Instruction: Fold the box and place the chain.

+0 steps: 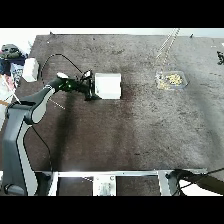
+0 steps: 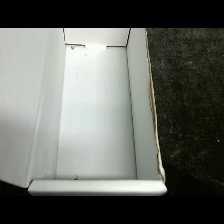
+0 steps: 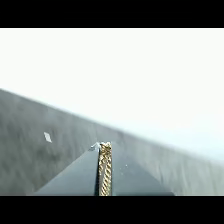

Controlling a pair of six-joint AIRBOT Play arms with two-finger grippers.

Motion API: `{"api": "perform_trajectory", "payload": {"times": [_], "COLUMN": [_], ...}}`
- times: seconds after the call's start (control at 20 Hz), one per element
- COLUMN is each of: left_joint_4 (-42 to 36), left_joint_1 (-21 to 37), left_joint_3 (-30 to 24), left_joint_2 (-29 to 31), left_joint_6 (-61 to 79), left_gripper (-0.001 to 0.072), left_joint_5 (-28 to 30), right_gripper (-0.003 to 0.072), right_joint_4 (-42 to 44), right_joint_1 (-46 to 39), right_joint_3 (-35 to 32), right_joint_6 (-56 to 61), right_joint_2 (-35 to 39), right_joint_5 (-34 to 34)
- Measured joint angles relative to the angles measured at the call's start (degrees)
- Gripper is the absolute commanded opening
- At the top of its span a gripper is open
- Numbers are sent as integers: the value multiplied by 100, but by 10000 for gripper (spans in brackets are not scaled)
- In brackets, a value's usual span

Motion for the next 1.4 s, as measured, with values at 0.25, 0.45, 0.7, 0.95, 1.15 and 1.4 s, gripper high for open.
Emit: {"api": "perform_trajectory", "payload": {"times": [0.25,0.45,0.7,0.95,1.15,1.4], "left_joint_4": [0,0,0,0,2,0], "left_joint_1": [0,0,0,0,0,0], "left_joint_3": [0,0,0,0,0,0], "left_joint_2": [0,0,0,0,0,0], "left_joint_6": [0,0,-2,-2,-2,-2], "left_gripper": [394,394,395,394,395,394], "left_joint_5": [-2,0,0,-2,-2,-2], "right_gripper": [14,14,14,14,15,445], "right_joint_4": [142,256,334,566,678,376], "right_joint_1": [632,1196,1751,1996,2046,2028], "right_joint_3": [0,-7,-133,-498,-903,-1193], "right_joint_6": [-105,-129,-140,-138,-138,-52], "right_joint_2": [111,13,-431,-964,-1445,-1976], "right_joint_5": [-50,350,713,815,772,767]}}
